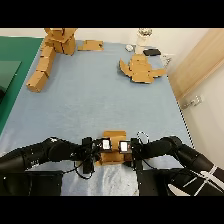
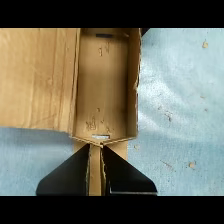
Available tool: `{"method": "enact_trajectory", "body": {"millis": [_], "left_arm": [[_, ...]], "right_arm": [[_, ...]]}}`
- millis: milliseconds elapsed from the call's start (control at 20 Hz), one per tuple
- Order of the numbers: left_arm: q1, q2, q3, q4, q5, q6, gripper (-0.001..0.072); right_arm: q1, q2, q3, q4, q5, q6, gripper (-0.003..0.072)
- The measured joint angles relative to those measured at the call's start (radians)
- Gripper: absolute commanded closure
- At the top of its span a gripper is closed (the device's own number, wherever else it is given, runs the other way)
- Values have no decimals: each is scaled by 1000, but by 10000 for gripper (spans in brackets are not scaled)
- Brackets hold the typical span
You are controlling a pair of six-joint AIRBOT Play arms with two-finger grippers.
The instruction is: Fold the box.
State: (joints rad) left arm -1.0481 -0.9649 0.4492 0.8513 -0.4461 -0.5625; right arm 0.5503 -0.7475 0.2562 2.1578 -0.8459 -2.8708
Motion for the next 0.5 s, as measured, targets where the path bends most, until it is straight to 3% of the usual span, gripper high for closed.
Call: {"method": "enact_trajectory", "body": {"millis": [400, 450, 500], "left_arm": [[-51, -31, 0, -42, 104, -2, 602], [-58, -35, 0, -44, 116, -2, 587], [-63, -40, 0, -48, 126, -2, 462]], "right_arm": [[0, 0, 0, 0, 0, 0, 174], [0, 0, 0, 0, 0, 0, 174], [0, 0, 0, 0, 0, 0, 174]]}}
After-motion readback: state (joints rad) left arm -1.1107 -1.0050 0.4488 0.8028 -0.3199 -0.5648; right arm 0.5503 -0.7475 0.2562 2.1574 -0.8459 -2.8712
